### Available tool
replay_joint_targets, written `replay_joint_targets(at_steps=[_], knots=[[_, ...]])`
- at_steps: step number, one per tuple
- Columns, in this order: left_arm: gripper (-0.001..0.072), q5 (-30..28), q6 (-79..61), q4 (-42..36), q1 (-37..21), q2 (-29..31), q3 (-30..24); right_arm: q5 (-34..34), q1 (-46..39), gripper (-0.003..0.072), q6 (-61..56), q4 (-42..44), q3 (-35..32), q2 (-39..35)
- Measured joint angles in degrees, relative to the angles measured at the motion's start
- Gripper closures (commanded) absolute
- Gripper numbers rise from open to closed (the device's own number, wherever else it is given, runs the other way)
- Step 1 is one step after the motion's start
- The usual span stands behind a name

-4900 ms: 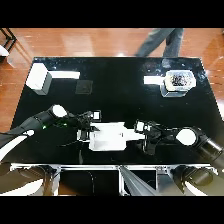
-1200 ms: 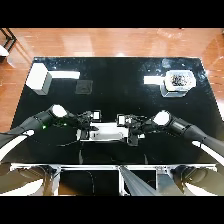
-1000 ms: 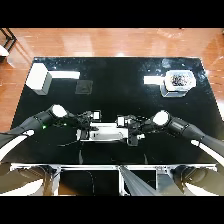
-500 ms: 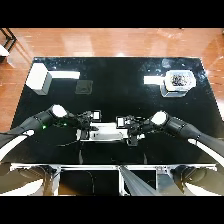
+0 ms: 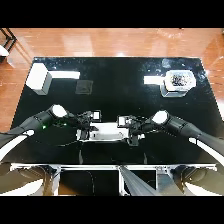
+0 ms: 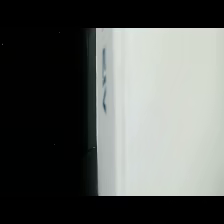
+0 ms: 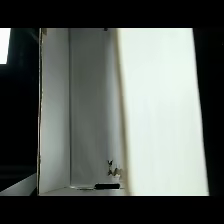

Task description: Fold the box and place the chain.

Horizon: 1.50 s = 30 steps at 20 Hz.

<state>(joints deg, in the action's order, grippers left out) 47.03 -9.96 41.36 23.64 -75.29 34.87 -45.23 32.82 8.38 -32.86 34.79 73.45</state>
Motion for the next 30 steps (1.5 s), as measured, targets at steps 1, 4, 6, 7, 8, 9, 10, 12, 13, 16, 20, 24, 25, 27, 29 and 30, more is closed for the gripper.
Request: replay_joint_targets(at_steps=[1,4,6,7,8,9,10,12,13,16,20,24,25,27,29,30], knots=[[0.0688,0.04,-0.02,0.07,0.00,0.00,0.07,0.26,0.24,-0.0012,0.02,0.07,-0.15,0.00],[0.0688,0.15,-0.13,0.20,0.00,-0.04,0.44,0.74,0.61,-0.0012,0.02,0.02,-0.87,0.00],[0.0688,0.11,-0.13,0.22,0.00,-0.04,0.70,1.20,0.72,-0.0012,0.02,-0.04,-1.16,0.00],[0.0688,0.11,-0.13,0.24,0.00,-0.04,0.81,1.49,0.74,-0.0011,0.00,-0.11,-1.27,0.00],[0.0687,0.07,-0.13,0.24,0.00,-0.07,0.90,1.79,0.79,-0.0012,0.00,-0.13,-1.33,0.00],[0.0688,0.02,-0.13,0.24,0.00,-0.04,0.96,2.10,0.79,-0.0011,0.00,-0.13,-1.38,0.00],[0.0688,-0.02,-0.11,0.22,0.00,-0.04,0.98,2.29,0.79,-0.0011,0.00,-0.13,-1.40,0.00],[0.0688,-0.09,-0.07,0.20,0.00,-0.07,1.05,2.62,0.79,-0.0011,-0.22,-0.15,-1.44,0.00],[0.0688,-0.09,-0.04,0.15,0.00,-0.07,1.05,2.78,0.79,-0.0011,-0.31,-0.15,-1.44,0.00],[0.0688,-0.11,-0.02,0.04,0.00,-0.07,1.05,2.97,0.79,-0.0011,-0.66,-0.17,-1.44,-0.09],[0.0688,-0.11,-0.04,0.00,0.00,-0.07,1.05,3.06,0.79,-0.0011,-0.92,-0.24,-1.44,-0.11],[0.0688,-0.13,-0.02,-0.02,0.00,-0.07,1.05,3.67,0.79,-0.0011,-1.05,-0.33,-1.44,-0.11],[0.0688,-0.15,0.00,-0.02,0.00,-0.07,1.05,3.82,0.79,-0.0011,-1.07,-0.33,-1.44,-0.11],[0.0688,-0.13,0.00,-0.02,0.00,-0.07,1.05,4.11,0.79,-0.0011,-1.07,-0.33,-1.46,-0.11],[0.0688,-0.13,-0.02,-0.02,0.00,-0.04,1.05,4.17,0.79,-0.0010,-1.07,-0.33,-1.46,-0.11],[0.0688,-0.13,-0.02,-0.02,0.00,-0.07,1.05,4.35,0.79,0.0070,-1.07,-0.35,-1.51,-0.11]])
